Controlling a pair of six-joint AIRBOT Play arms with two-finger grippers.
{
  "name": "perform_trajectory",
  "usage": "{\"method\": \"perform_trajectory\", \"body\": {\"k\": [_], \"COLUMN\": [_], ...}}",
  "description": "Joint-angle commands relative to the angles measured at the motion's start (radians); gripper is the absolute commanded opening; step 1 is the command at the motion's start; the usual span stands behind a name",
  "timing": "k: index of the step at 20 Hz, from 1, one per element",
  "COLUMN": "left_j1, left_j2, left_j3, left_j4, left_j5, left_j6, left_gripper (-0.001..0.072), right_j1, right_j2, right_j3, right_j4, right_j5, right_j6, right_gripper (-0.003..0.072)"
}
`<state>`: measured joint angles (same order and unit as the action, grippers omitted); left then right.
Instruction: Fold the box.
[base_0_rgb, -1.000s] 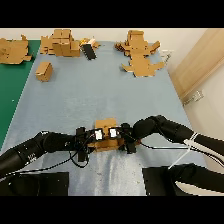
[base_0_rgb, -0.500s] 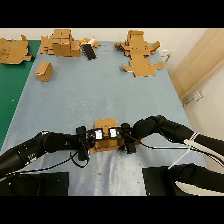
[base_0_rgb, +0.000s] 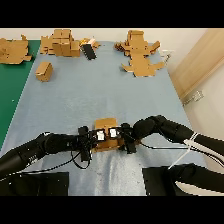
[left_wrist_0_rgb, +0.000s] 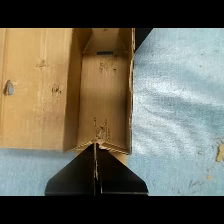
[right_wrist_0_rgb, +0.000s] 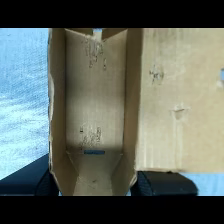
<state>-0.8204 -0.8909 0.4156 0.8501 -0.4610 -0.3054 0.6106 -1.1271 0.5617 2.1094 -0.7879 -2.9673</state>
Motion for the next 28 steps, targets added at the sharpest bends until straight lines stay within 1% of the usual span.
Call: {"method": "perform_trajectory", "body": {"k": [1,5,10,13,14,15,16,20,21,25,26,27,28], "left_j1": [-0.009,-0.009,-0.009,-0.009,-0.009,-0.009,-0.009,-0.010,-0.010,-0.010,-0.010,-0.009,-0.009], "left_j2": [-0.001,-0.002,-0.039,-0.040,-0.040,-0.040,-0.040,-0.041,-0.041,-0.041,-0.041,-0.041,-0.041], "left_j3": [0.001,0.001,0.001,0.001,0.001,0.001,0.001,0.001,0.001,0.001,0.001,0.001,0.001], "left_j4": [-0.017,-0.026,-0.046,-0.047,-0.047,-0.048,-0.067,-0.091,-0.091,-0.091,-0.091,-0.091,-0.091], "left_j5": [0.009,0.018,0.019,0.037,0.039,0.041,0.045,0.050,0.050,0.048,0.047,0.047,0.048], "left_j6": [0.002,0.002,0.003,0.003,0.003,0.002,0.002,0.002,0.002,0.003,0.003,0.003,0.003], "left_gripper": [0.0012,0.0012,0.0012,0.0014,0.0056,0.0305,0.0358,0.0361,0.0379,0.0381,0.0392,0.0505,0.0565], "right_j1": [0.001,0.001,0.000,0.001,0.001,0.000,0.001,0.001,0.001,0.001,0.001,0.001,0.001], "right_j2": [0.000,0.000,0.000,0.000,0.000,-0.001,0.000,0.000,0.000,0.000,0.000,0.000,0.000], "right_j3": [0.000,0.000,0.000,0.000,0.000,0.000,0.000,0.000,0.000,0.000,0.000,0.000,0.000], "right_j4": [0.000,0.000,0.000,0.000,0.000,0.000,0.000,0.000,0.000,0.000,0.000,0.000,0.000], "right_j5": [0.001,0.001,0.000,0.001,0.000,0.000,0.000,0.001,0.001,0.000,0.000,0.000,0.000], "right_j6": [0.000,0.000,0.000,0.000,0.000,0.000,0.000,0.000,0.000,0.000,0.000,0.000,0.000], "right_gripper": [0.0568,0.0568,0.0568,0.0569,0.0568,0.0568,0.0568,0.0568,0.0569,0.0568,0.0568,0.0568,0.0568]}}
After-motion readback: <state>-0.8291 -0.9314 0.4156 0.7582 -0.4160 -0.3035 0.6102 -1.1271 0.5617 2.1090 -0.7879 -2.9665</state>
